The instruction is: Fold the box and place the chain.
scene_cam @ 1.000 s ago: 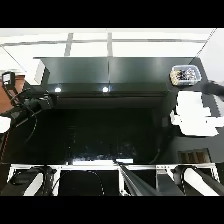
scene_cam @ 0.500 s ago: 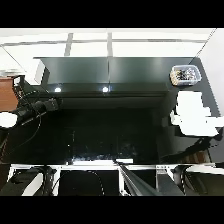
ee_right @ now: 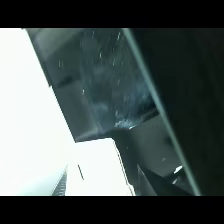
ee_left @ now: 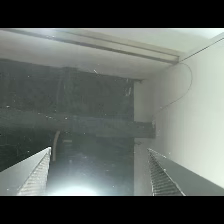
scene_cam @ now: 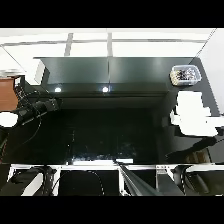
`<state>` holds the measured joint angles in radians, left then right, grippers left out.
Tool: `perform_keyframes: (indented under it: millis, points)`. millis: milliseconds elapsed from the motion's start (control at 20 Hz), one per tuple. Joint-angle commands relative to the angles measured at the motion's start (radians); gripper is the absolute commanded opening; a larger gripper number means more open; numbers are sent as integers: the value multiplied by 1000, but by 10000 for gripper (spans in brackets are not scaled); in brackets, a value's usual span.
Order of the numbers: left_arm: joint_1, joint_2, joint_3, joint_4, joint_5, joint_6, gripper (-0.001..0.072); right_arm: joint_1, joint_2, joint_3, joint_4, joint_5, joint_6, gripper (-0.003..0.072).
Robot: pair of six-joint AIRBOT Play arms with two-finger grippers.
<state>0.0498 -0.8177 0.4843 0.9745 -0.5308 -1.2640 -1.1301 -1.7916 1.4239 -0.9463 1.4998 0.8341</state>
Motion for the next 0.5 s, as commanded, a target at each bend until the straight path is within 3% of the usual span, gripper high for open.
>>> perform_keyframes:
  millis: [0, 100, 300, 450]
  points:
    - [0, -1, 0, 1, 2, 0, 713, 33, -3, -18, -83, 40, 6, 219]
    - [0, -1, 0, 1, 3, 0, 713, 56, 12, -18, -74, 46, -5, 12]
    - [0, -1, 0, 1, 3, 0, 713, 97, 115, -63, 42, 41, -6, 9]
    - [0, -1, 0, 1, 3, 0, 712, 146, 253, -196, 125, 15, -16, 10]
